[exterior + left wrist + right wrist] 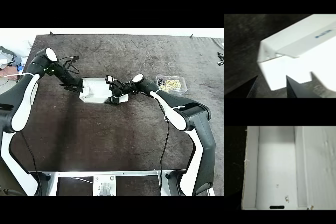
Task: Fold the box and place the chain.
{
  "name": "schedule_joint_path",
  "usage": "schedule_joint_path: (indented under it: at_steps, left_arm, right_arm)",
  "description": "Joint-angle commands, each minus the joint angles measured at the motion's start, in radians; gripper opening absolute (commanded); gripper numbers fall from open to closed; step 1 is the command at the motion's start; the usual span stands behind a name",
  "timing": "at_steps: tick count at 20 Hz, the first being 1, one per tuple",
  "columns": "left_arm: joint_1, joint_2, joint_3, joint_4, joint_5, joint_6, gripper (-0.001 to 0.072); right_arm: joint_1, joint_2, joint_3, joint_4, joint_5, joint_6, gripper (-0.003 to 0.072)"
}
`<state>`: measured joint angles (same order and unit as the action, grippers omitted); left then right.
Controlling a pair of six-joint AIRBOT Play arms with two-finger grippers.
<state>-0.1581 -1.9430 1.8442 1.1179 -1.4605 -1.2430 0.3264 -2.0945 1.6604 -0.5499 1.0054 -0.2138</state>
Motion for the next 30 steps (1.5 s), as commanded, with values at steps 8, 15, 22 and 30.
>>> schedule_joint_path:
  at_steps: [8, 15, 22, 30]
  left_arm:
    - [0.0, 0.001, 0.0, -0.066, -0.015, -0.022, 0.0383]
    - [-0.001, 0.0, -0.001, -0.093, -0.014, -0.039, 0.0385]
    - [-0.001, -0.003, 0.0, -0.04, -0.023, -0.038, 0.0384]
    - [-0.001, -0.003, 0.0, -0.032, -0.022, -0.039, 0.0384]
  right_arm:
    - [0.0, 0.0, 0.0, 0.0, 0.0, 0.0, 0.047]
    - [0.0, 0.0, 0.0, 0.0, 0.0, 0.0, 0.047]
    - [0.0, 0.0, 0.0, 0.0, 0.0, 0.0, 0.047]
    - [0.0, 0.0, 0.0, 0.0, 0.0, 0.0, 0.047]
